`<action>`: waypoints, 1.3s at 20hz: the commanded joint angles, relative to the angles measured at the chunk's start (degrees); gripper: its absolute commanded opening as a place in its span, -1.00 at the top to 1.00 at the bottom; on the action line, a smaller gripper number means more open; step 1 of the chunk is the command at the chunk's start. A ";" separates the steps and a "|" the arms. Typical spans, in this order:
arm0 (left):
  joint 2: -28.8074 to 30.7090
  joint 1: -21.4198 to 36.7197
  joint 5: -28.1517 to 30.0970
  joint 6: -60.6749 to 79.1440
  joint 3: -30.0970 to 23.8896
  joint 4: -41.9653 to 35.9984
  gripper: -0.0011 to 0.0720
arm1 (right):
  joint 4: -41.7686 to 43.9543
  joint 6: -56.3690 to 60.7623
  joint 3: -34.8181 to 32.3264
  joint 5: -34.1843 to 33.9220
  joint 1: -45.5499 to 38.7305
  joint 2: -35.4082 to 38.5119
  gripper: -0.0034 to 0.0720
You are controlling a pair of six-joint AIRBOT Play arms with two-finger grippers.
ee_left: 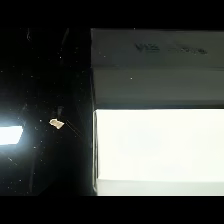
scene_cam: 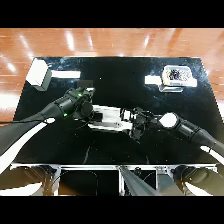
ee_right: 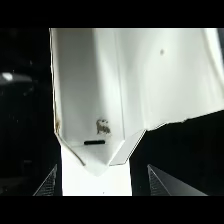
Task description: Fold the box and place the chain.
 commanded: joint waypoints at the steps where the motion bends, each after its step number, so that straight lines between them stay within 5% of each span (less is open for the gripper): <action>1: 0.00 0.07 -0.42 0.20 -0.04 -0.26 0.92 | -1.92 -0.17 0.07 0.24 0.00 -0.46 -0.91; 11: -0.02 -0.13 -0.31 0.20 -0.04 -0.50 0.92 | -1.46 -0.20 4.02 -1.38 1.97 -6.38 -0.90; 16: -0.02 -0.13 0.07 0.20 -0.04 -0.52 0.92 | -1.46 -0.17 4.26 -0.52 1.97 -6.69 0.33; 26: -0.13 -0.13 0.98 0.20 -0.04 -0.72 0.92 | 0.17 -0.17 4.35 -3.89 5.70 -6.71 0.39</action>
